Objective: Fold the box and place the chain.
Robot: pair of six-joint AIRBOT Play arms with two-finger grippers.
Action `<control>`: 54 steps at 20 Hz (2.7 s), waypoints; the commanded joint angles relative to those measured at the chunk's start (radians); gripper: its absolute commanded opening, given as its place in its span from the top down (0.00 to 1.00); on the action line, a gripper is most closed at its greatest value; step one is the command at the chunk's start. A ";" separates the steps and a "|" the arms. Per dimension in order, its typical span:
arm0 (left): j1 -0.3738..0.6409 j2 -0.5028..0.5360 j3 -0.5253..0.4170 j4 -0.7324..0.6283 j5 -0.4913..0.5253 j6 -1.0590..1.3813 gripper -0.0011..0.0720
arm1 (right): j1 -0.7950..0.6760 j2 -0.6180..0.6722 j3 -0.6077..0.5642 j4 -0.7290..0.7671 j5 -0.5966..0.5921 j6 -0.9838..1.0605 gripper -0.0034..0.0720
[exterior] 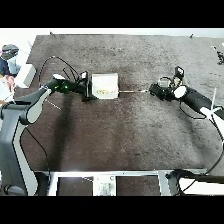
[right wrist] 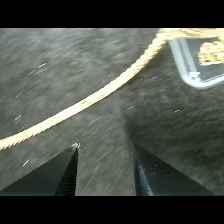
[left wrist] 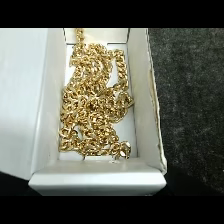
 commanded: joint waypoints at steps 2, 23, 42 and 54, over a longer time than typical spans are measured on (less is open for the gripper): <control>0.001 0.000 0.000 0.000 0.000 0.000 0.61 | -0.023 -0.096 0.031 0.068 -0.118 0.010 0.45; 0.001 0.000 0.000 0.000 0.000 0.000 0.61 | 0.375 0.205 0.194 0.100 -0.154 -0.156 0.94; 0.001 0.000 0.000 0.000 0.000 0.001 0.61 | 0.534 -0.062 0.400 0.060 0.006 -0.181 0.73; 0.001 0.000 0.000 0.000 0.000 0.000 0.61 | 0.028 0.113 0.013 -0.027 0.119 -0.076 0.40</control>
